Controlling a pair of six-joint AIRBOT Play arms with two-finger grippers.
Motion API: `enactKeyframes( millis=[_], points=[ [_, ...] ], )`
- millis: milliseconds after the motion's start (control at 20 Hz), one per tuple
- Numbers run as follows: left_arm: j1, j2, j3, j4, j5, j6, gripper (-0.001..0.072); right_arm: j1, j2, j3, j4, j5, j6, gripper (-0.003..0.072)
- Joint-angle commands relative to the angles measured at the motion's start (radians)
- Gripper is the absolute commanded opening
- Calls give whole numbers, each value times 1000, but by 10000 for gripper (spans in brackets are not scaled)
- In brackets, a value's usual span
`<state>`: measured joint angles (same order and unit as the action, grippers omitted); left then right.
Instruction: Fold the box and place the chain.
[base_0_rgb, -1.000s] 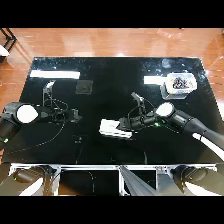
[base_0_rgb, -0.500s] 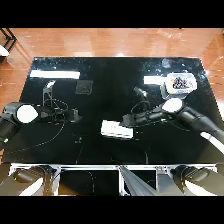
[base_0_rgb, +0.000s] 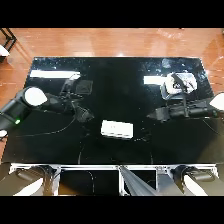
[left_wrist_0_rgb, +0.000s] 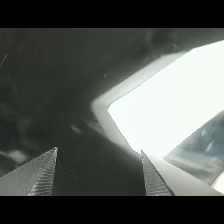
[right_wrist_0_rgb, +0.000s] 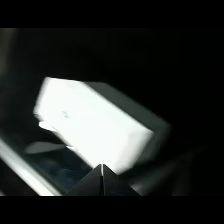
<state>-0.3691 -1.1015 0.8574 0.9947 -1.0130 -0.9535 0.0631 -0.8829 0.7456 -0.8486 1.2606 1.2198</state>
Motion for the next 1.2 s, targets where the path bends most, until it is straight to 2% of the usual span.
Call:
enactKeyframes(
  millis=[0, 100, 450, 650, 1150],
  points=[
    [-88, -60, 59, -81, 80, 620, 630, -61, 23, 1, -143, 24, 7, 21],
    [-158, -81, 59, -81, 112, 762, 631, -61, 23, 1, -151, 6, 8, 21],
    [-323, -213, 59, -88, 205, 796, 631, -61, 23, 1, -150, -16, 8, 21],
    [-341, -223, 59, -126, 215, 804, 620, -61, 23, 1, -151, -24, 8, 21],
    [-337, -229, 59, -158, 140, 804, 622, -61, 23, 1, -151, -53, 8, 21]
  ],
)
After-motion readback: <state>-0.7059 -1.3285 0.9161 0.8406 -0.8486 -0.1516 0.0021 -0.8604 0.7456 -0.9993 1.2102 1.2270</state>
